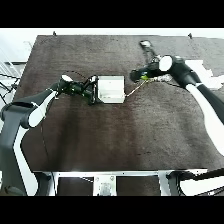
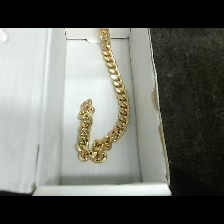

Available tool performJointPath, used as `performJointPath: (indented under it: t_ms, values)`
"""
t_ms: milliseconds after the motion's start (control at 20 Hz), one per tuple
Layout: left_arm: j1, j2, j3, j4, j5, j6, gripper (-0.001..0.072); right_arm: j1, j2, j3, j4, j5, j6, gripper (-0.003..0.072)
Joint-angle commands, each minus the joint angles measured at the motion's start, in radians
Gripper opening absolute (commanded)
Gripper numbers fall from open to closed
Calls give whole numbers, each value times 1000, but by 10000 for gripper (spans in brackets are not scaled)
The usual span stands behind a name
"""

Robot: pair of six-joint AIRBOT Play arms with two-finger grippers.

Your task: Fold the box and place the chain.

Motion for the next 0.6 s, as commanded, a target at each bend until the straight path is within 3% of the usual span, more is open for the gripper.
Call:
performJointPath:
  t_ms: [0,350,500,550]
  values:
    - [0,-1,0,0,2,1,474,-151,-14,-64,27,-93,86,457]
    - [0,0,0,0,2,1,473,-178,-193,-59,156,-262,58,454]
    - [0,-1,0,0,3,0,473,-164,-241,-25,180,-306,51,377]
    - [0,0,0,0,3,0,474,-158,-254,-11,183,-312,51,307]
